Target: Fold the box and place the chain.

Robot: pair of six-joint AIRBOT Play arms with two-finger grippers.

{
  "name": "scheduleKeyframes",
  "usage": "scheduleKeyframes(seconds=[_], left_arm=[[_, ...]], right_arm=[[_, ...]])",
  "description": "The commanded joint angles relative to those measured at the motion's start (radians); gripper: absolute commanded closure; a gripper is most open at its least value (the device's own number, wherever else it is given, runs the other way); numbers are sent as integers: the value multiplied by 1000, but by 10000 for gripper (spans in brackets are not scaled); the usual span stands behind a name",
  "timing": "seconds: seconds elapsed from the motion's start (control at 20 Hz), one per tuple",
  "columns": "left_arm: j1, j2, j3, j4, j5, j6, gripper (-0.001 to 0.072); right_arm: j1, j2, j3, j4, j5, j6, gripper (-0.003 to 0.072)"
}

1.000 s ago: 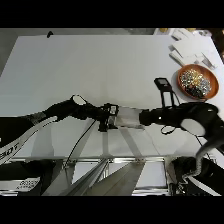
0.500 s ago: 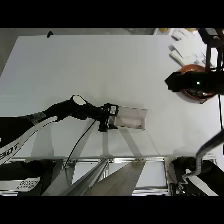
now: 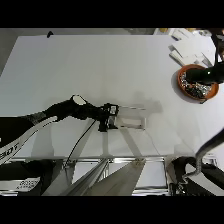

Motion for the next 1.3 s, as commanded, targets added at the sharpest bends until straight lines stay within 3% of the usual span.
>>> scheduleKeyframes(seconds=[0.0,0.1,0.45,1.1,1.25], left_arm=[[1,0,1,0,0,0,671],[1,0,1,0,0,0,671],[1,0,1,0,0,0,671],[1,0,1,0,0,0,671],[1,0,1,0,0,0,671]], right_arm=[[-81,-70,2,-42,-45,-31,333],[-124,-105,2,-51,-73,-31,370],[-224,-250,2,-50,-122,-32,369],[-227,-411,2,-28,-256,-51,422],[-227,-436,2,-28,-248,-51,520]])
